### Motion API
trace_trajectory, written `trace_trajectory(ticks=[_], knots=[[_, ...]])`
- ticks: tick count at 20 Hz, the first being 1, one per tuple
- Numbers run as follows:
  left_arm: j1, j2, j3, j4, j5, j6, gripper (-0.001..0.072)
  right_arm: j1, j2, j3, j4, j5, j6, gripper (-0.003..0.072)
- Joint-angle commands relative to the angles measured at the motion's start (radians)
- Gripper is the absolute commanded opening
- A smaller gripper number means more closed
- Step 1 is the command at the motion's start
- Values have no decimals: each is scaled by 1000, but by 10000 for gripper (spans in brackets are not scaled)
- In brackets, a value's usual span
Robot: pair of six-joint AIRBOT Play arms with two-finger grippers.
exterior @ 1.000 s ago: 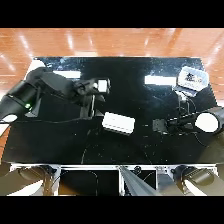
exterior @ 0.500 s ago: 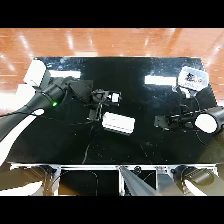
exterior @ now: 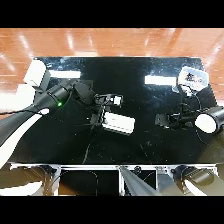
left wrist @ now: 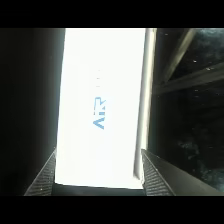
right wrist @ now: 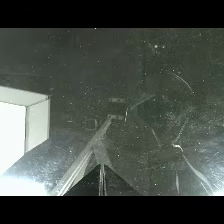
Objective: Fold the box and place the chain.
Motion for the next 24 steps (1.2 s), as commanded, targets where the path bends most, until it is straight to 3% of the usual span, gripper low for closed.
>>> trace_trajectory(ticks=[1,24], knots=[[1,-8,0,-3,-12,0,634,0,0,1,-1,-2,1,36],[1,-23,-15,-4,-45,0,633,0,0,1,-5,-7,0,36]])
